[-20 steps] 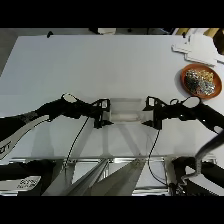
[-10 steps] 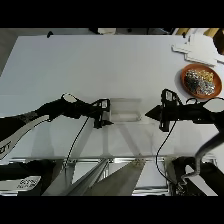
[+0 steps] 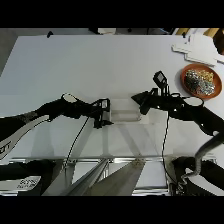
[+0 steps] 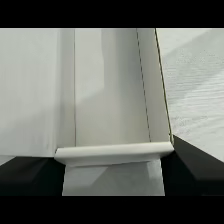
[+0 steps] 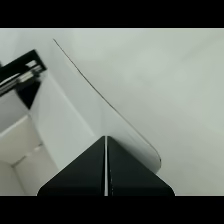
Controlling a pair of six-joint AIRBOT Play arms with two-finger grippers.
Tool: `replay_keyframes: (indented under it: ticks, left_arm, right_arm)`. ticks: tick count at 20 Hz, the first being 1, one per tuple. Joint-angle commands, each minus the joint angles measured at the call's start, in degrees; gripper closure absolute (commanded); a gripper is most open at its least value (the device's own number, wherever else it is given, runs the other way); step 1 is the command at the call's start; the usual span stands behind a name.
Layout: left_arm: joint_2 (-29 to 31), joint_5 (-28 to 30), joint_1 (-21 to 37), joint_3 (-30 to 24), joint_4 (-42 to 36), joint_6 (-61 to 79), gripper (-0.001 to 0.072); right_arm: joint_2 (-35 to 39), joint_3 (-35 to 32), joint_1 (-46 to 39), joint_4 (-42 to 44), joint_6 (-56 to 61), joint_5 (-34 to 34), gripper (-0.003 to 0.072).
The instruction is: Fold the box and place the chain.
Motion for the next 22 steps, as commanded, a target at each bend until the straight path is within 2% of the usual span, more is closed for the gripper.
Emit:
replay_keyframes:
  ticks: [1, 4, 6, 8, 11, 14, 15, 17, 20, 21, 22]
  left_arm:
    - [0.0, 0.0, 0.0, 0.0, 0.0, 0.1, 0.0628]
    - [0.0, 0.0, 0.0, 0.0, 0.0, 0.1, 0.0628]
    - [0.0, 0.0, 0.0, 0.0, 0.0, 0.1, 0.0628]
    - [0.0, 0.0, 0.0, 0.0, 0.0, 0.1, 0.0628]
    - [0.0, 0.0, 0.0, 0.0, 0.0, 0.1, 0.0628]
    - [0.0, 0.0, 0.0, 0.0, 0.0, 0.1, 0.0628]
    - [0.0, 0.0, 0.0, 0.0, 0.0, 0.1, 0.0628]
    - [0.0, -0.1, 0.0, 0.0, 0.0, 0.1, 0.0628]
    - [0.0, -0.2, 0.0, 0.0, 0.0, 0.1, 0.0628]
    - [0.0, -0.3, 0.0, 0.0, 0.0, 0.1, 0.0628]
    - [0.0, -0.3, 0.0, 0.0, 0.0, 0.1, 0.0628]
  right_arm:
    - [-7.0, 0.0, 0.5, 3.6, 5.0, -5.6, 0.0669]
    - [-7.0, 0.0, 0.5, 1.0, 9.3, -5.0, 0.0669]
    - [-3.9, 0.0, 0.0, 0.4, 11.8, -3.1, 0.0668]
    - [0.9, 0.0, -3.1, -4.3, 16.5, 1.8, 0.0666]
    - [9.9, 0.0, -11.2, -22.8, 26.1, 14.1, 0.0666]
    - [17.9, 0.0, -16.9, -46.6, 26.4, 26.7, 0.0667]
    - [20.0, 0.0, -16.9, -54.1, 24.4, 28.1, 0.0667]
    - [21.6, 0.0, -16.0, -58.6, 16.5, 27.7, 0.0666]
    - [19.4, 0.0, -13.0, -58.7, 4.8, 25.9, 0.0666]
    - [17.7, 0.0, -10.8, -58.7, 3.4, 24.4, 0.0647]
    - [16.0, -0.1, -8.8, -58.5, 2.4, 22.6, 0.0554]
